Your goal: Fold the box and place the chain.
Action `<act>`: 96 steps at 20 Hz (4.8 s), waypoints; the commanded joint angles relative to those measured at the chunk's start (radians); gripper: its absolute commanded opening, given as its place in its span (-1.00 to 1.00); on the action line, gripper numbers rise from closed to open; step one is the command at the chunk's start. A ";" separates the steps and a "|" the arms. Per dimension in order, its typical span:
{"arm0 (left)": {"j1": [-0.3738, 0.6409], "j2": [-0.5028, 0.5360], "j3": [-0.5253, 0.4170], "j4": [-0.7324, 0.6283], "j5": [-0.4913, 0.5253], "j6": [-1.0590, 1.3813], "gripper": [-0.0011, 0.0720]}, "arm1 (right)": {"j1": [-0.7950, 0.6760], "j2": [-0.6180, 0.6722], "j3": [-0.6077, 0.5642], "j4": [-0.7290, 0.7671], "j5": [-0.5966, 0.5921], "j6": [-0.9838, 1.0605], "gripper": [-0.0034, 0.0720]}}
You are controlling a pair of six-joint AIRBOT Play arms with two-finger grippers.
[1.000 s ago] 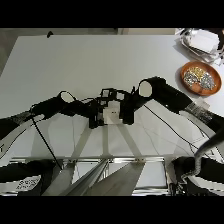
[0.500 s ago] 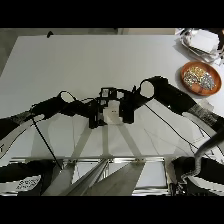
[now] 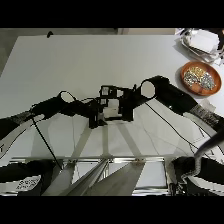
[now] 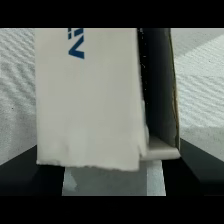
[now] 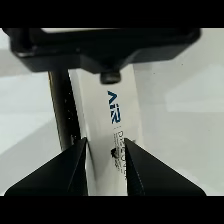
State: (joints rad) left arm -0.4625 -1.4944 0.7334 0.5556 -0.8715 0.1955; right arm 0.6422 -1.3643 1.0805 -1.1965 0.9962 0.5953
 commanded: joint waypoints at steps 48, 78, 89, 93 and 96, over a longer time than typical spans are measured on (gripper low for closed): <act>0.000 0.000 0.000 0.001 0.000 0.001 -0.39 | -0.278 -0.058 -0.408 1.012 0.039 -0.679 -0.90; 0.000 0.000 0.000 0.001 0.000 0.001 -0.39 | -0.258 0.204 -0.211 0.620 -0.013 -0.139 -0.89; 0.000 0.000 0.000 0.001 0.000 0.001 -0.39 | -0.258 0.599 -0.127 -0.429 0.789 0.947 -0.89; 0.000 0.000 0.000 0.001 0.000 0.001 -0.39 | -0.258 0.798 -0.275 -0.423 0.715 1.081 -0.89; -0.001 0.000 0.000 -0.002 -0.006 0.003 -0.40 | -0.258 0.885 -0.366 -0.424 0.713 1.115 -0.89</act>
State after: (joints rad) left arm -0.4633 -1.4952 0.7326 0.5564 -0.8726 0.1970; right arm 0.3847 -0.5743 0.7967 -1.5913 1.7008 1.6207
